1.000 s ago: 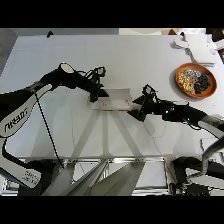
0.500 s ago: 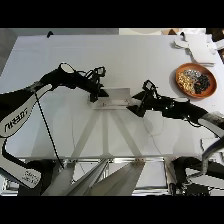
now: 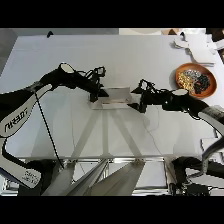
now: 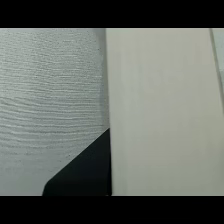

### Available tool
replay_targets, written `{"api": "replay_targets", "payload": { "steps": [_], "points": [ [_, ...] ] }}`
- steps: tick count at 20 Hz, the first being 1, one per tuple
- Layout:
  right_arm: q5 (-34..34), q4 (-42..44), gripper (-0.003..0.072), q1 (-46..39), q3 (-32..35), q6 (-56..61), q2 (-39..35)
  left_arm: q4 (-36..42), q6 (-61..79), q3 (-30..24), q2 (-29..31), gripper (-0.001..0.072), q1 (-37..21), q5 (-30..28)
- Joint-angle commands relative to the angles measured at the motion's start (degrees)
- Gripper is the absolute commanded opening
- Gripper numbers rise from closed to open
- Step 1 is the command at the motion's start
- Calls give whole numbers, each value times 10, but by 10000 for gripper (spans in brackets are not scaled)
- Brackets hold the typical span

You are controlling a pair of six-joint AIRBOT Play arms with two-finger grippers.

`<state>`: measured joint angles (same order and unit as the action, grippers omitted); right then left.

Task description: Fold the box and place the chain.

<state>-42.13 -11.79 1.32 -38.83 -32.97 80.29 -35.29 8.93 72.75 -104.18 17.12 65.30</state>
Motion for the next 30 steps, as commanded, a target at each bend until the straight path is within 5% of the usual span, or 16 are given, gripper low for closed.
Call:
{"api": "replay_targets", "payload": {
  "steps": [1,5,13,30],
  "points": [
    [-48,-44,693,0,-27,-7,21,0,0,0,0,13,0,0],
    [-113,-94,693,0,-61,-2,64,0,0,0,0,13,0,0],
    [-117,-57,693,0,-80,-1,119,0,0,0,0,13,0,0],
    [-64,-66,693,23,-81,30,119,0,0,0,0,13,0,0]
  ]
}}
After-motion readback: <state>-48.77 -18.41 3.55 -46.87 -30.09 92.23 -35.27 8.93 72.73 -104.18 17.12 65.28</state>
